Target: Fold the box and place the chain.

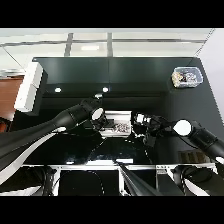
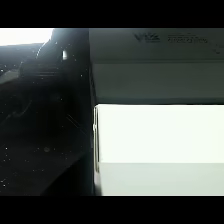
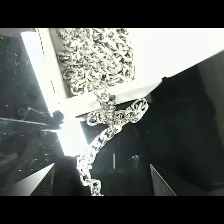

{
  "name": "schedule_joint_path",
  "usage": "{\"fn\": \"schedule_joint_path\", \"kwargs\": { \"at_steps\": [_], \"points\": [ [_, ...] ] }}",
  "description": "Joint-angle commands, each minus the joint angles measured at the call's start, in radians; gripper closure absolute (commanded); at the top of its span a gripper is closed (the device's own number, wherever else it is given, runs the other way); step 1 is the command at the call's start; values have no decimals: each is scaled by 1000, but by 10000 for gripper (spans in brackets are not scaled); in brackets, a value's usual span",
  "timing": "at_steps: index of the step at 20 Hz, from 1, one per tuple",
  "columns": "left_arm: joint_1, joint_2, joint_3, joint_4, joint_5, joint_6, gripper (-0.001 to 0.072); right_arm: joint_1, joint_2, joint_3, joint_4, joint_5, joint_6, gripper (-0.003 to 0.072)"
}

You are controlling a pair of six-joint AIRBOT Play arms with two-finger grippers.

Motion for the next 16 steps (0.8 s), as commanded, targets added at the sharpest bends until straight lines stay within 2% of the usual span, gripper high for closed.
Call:
{"fn": "schedule_joint_path", "kwargs": {
  "at_steps": [1, 15, 16],
  "points": [
    [0, 0, 0, 0, 0, 0, 679, 13, -45, -4, 2, -37, -56, -11],
    [0, 0, 0, 0, 0, 0, 679, 13, -91, -4, 1, -61, -110, -10],
    [0, 0, 0, 0, 0, 0, 679, 13, -91, -4, 1, -63, -110, 45]
  ]
}}
